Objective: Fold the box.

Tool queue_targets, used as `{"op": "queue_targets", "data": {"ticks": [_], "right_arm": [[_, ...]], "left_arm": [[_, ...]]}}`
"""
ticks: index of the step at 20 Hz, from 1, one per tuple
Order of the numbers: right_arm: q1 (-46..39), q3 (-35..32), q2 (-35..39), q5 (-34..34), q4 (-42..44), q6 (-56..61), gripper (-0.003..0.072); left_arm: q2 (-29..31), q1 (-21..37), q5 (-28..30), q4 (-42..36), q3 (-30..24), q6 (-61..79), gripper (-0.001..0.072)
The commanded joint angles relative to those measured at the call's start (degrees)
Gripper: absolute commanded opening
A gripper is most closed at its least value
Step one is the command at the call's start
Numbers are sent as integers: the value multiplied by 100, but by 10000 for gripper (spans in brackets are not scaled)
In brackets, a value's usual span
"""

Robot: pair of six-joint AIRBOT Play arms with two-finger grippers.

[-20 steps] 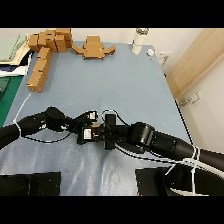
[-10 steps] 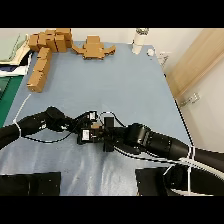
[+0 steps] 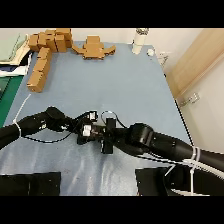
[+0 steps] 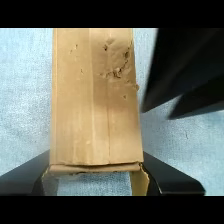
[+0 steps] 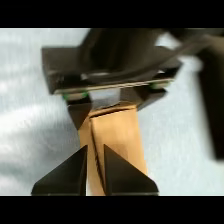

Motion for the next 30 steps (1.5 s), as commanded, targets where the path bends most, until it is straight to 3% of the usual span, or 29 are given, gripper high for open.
{"op": "queue_targets", "data": {"ticks": [1,4,8,13,17,24,30], "right_arm": [[-22,66,595,-317,640,2011,24],[-354,-4,1003,-398,1762,2898,1],[-1429,-382,1058,-374,3084,2872,1],[-2872,-811,675,-557,5462,704,-1],[-3753,-817,92,-1661,6795,-1001,-1],[-4811,-817,-702,-3724,7580,-2861,-1],[-5056,-811,-1578,-3985,7895,-3558,0]], "left_arm": [[-2,2,4,2,4,-2,370],[-2,2,2,2,4,-2,370],[-2,2,2,2,4,-2,370],[-2,2,2,0,4,-2,370],[-2,2,2,2,4,-2,370],[-2,2,2,0,4,-2,370],[-2,2,4,0,7,-2,370]]}}
